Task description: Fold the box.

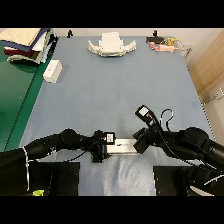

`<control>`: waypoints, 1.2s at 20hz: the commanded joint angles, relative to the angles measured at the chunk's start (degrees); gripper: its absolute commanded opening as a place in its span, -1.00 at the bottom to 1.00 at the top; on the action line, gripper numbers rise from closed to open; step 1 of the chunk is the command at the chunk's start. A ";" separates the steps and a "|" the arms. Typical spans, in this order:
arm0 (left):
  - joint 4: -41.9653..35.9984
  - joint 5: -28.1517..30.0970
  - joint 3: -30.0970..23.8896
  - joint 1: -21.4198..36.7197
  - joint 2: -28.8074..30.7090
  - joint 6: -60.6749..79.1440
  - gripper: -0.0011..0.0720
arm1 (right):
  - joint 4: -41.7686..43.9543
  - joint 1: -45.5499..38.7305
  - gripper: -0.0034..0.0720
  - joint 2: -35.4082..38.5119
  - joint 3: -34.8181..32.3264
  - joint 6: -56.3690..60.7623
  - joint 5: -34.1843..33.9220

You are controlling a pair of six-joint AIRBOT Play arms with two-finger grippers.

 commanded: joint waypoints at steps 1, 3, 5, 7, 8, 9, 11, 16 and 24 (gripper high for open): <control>0.02 0.92 0.22 0.09 0.31 -0.46 0.43 | -26.43 -0.04 -0.88 0.04 4.85 30.53 -12.22; 0.04 3.15 0.26 0.09 2.29 -2.71 0.43 | -31.47 -0.02 -0.88 0.04 6.73 35.45 -17.27; 0.09 7.34 0.26 0.42 5.62 -5.97 0.43 | -32.70 -0.04 -0.88 0.04 7.21 36.26 -19.30; 0.42 9.05 0.26 4.28 9.20 -11.67 0.43 | -32.54 -0.02 -0.88 -0.07 7.21 36.35 -19.96; 2.34 8.94 0.26 7.69 10.73 -15.54 0.43 | -32.57 -0.04 -0.88 -0.07 7.19 36.37 -20.31; 5.99 8.92 0.26 12.26 12.11 -20.52 0.43 | -32.57 -0.02 -0.88 -0.07 7.19 36.37 -20.41; 15.34 8.87 0.28 23.04 13.84 -28.89 0.43 | -32.57 -0.02 -0.88 -0.07 7.19 36.37 -20.39; 27.93 1.09 3.21 54.95 11.17 -34.77 0.43 | -32.50 -0.02 -0.88 -0.07 7.19 36.37 -20.35; 28.17 -2.49 21.92 70.44 -9.22 -31.34 0.43 | -32.87 -0.02 -0.88 -3.30 7.19 36.35 -20.35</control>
